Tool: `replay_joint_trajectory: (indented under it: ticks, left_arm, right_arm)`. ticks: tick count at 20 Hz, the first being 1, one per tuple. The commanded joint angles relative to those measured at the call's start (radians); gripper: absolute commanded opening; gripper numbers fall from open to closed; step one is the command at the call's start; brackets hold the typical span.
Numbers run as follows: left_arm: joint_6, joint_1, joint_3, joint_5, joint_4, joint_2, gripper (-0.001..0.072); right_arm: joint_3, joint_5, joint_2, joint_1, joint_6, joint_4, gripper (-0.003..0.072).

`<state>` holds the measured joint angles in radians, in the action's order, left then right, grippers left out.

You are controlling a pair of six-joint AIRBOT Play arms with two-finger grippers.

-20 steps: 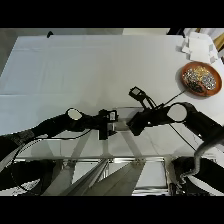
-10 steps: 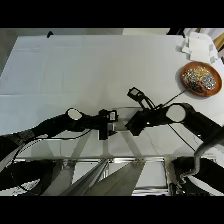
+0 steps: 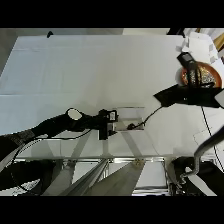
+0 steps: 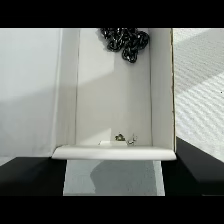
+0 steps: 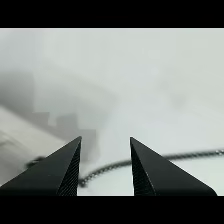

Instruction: Fold the box and place the chain.

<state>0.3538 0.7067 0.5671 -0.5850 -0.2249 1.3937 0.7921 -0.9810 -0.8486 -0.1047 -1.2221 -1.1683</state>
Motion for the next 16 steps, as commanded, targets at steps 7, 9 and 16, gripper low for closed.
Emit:
replay_joint_trajectory:
  ticks: [7,9,16]
  left_arm:
    - [0.000,-0.001,0.000,-0.002,0.000,-0.001,0.0413]
    - [0.000,-0.001,0.000,-0.002,0.000,-0.001,0.0413]
    - [0.000,-0.001,0.000,-0.002,0.000,-0.001,0.0413]
  right_arm:
    - [0.020,0.072,-0.365,0.111,-0.142,-0.220,0.0339]
    - [0.020,0.082,-0.404,0.111,-0.142,-0.223,0.0340]
    - [0.020,0.084,-0.488,0.111,-0.143,-0.224,0.0336]
